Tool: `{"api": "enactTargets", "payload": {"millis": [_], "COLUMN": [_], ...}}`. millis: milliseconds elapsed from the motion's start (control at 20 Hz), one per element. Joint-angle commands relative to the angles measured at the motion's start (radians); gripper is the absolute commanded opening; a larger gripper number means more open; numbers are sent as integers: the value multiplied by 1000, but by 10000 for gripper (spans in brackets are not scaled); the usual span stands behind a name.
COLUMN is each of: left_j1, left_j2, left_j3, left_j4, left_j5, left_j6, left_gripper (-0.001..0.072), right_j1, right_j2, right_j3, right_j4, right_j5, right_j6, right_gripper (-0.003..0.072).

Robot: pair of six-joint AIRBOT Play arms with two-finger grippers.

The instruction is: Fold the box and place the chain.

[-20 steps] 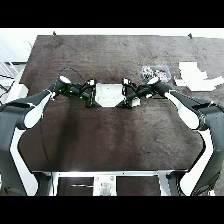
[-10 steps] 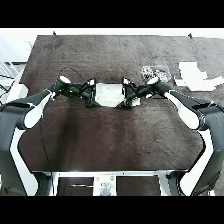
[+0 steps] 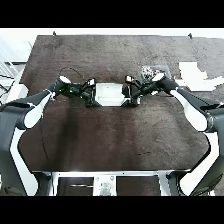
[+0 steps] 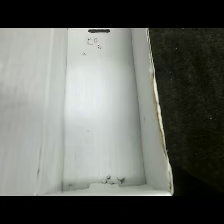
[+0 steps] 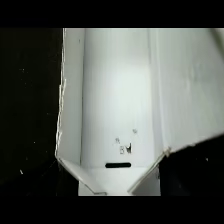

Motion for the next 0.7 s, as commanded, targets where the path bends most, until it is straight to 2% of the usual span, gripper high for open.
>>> {"api": "enactTargets", "payload": {"millis": [0,200,250,300,350,400,550,650], "left_j1": [0,0,0,0,0,0,0,0], "left_j2": [0,0,0,0,0,0,0,0], "left_j3": [0,0,0,0,0,0,0,0], "left_j4": [3,3,3,3,3,3,3,3], "left_j5": [-6,-5,-5,-5,-4,2,10,10], "left_j6": [1,1,1,1,1,1,1,1], "left_gripper": [475,475,475,475,475,475,475,475], "right_j1": [-38,-69,-67,-62,-54,-45,-24,-19], "right_j2": [65,133,135,135,135,135,134,134], "right_j3": [1,1,1,0,0,0,0,0], "right_j4": [-85,-17,29,71,95,117,206,269], "right_j5": [2,91,127,158,191,199,175,68], "right_j6": [84,123,122,122,122,119,121,150], "right_gripper": [720,720,677,433,47,15,10,10]}}
